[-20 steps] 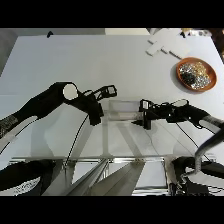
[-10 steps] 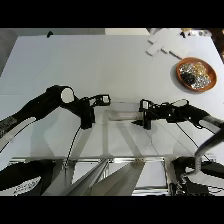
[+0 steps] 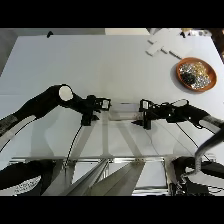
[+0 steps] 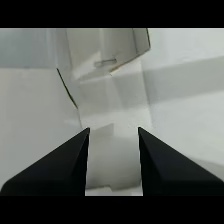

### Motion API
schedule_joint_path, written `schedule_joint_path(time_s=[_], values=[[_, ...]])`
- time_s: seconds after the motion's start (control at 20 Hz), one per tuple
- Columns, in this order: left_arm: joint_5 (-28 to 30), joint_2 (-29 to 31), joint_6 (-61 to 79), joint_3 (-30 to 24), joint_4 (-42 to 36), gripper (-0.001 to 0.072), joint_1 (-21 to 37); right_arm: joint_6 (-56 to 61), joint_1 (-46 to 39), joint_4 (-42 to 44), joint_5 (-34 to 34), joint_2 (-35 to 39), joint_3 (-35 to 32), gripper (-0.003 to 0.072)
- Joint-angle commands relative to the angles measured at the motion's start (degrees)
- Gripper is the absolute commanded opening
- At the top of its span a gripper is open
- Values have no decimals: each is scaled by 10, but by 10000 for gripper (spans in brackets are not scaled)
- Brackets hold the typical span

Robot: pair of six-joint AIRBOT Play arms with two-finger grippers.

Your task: Fold the box and place the chain.

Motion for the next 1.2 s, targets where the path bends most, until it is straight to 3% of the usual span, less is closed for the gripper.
schedule_joint_path(time_s=[0.0, 0.1, 0.65, 1.15], values=[[26, -30, 32, 0, -13, 318, 0, 0, 0, 0, 0, 0, 0, 457], [29, -40, 36, 0, -14, 250, -3, 0, 0, 0, 0, 0, 0, 457], [75, -44, 76, 0, -40, 276, -10, 0, 0, 0, 0, 0, 0, 457], [71, -44, 81, 0, -63, 271, -35, 0, 0, 0, 0, 0, 0, 457]])
